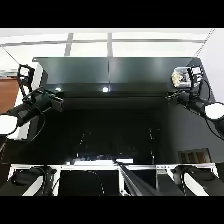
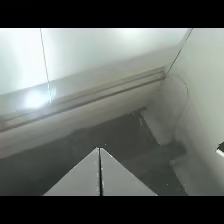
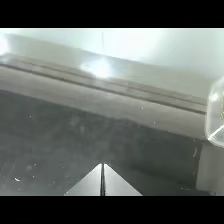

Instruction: Fold the box and place the chain.

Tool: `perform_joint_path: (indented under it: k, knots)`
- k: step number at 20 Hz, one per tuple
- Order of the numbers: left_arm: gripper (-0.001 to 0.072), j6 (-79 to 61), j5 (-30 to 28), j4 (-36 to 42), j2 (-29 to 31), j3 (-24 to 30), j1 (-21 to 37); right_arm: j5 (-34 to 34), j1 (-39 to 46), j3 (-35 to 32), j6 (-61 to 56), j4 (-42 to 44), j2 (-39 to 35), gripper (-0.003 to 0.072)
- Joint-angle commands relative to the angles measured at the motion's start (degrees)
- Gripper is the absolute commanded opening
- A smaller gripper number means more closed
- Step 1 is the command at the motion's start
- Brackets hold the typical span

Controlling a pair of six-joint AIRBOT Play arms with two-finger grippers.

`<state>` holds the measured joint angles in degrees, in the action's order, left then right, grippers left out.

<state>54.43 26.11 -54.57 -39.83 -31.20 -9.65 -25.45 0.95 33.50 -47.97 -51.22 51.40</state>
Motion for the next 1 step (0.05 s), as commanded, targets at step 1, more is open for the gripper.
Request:
perform_joint_path:
  k: [1]
  knots:
    - [0.0031, 0.04, -0.17, -0.02, -0.02, 0.04, -0.04, 0.20, 0.04, -0.04, 0.00, -0.04, -0.04, 0.0018]
